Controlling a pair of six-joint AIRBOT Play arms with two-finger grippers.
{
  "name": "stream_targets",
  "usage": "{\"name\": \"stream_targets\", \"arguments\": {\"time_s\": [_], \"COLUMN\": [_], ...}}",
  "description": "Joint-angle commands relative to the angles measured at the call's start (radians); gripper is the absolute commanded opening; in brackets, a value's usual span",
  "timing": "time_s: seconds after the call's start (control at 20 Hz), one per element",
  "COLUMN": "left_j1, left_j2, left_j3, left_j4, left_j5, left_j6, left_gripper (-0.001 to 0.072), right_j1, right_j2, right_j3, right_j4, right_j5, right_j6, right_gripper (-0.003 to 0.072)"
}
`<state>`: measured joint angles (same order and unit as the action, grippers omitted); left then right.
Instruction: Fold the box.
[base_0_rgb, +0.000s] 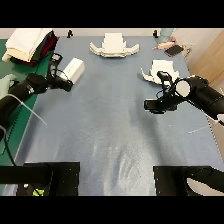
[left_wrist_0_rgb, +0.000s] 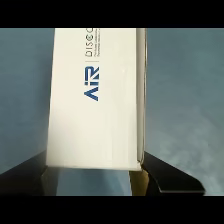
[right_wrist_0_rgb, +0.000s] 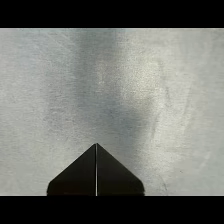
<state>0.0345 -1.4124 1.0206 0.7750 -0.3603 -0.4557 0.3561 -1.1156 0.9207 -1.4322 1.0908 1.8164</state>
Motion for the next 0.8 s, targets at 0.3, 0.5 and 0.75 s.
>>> {"name": "stream_targets", "arguments": {"time_s": [0.3,0.5,0.75], "left_j1": [0.148,0.16,0.16], "left_j2": [-0.507,-0.592,-0.62], "left_j3": [0.614,0.687,0.687], "left_j4": [0.061,0.24,0.257], "left_j5": [-0.019,-0.052,-0.122], "left_j6": [-0.169,-0.325,-0.33], "left_gripper": [0.048,0.048,0.048], "right_j1": [0.0,0.0,0.0], "right_j2": [-0.001,-0.001,-0.001], "right_j3": [0.001,0.0,0.0], "right_j4": [0.0,0.0,0.0], "right_j5": [0.0,0.0,0.0], "right_j6": [0.0,0.0,0.0], "right_gripper": [0.0003,0.0003,0.0003]}}
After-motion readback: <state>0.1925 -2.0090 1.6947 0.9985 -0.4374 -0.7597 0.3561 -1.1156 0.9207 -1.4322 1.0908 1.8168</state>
